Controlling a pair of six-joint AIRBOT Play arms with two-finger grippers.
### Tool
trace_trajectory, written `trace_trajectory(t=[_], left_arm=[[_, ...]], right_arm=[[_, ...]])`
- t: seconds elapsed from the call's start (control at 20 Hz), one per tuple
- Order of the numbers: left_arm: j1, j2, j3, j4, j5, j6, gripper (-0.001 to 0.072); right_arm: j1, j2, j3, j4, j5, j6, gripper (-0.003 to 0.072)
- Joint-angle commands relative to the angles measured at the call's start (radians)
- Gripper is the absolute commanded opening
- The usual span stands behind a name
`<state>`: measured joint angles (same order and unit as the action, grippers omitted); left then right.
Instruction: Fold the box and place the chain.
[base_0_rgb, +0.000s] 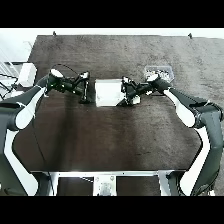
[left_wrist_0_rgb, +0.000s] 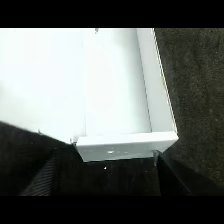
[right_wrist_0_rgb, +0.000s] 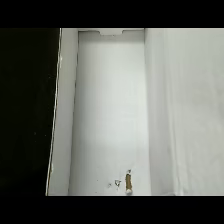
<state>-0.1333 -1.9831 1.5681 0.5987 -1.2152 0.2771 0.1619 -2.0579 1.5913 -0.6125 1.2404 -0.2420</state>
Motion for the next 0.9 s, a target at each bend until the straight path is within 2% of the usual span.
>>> trace_trajectory(t=[0.0,0.25,0.85], left_arm=[[-0.010,-0.002,0.000,-0.011,0.008,-0.015,0.0716],[-0.010,-0.002,0.000,-0.011,0.029,-0.018,0.0716],[-0.009,-0.002,0.000,0.023,-0.018,-0.015,0.0720]], right_arm=[[0.001,0.000,0.000,0.002,0.000,0.002,0.0475],[0.001,0.000,0.000,0.002,0.000,0.002,0.0475],[0.001,0.000,0.000,0.002,0.000,0.002,0.0475]])
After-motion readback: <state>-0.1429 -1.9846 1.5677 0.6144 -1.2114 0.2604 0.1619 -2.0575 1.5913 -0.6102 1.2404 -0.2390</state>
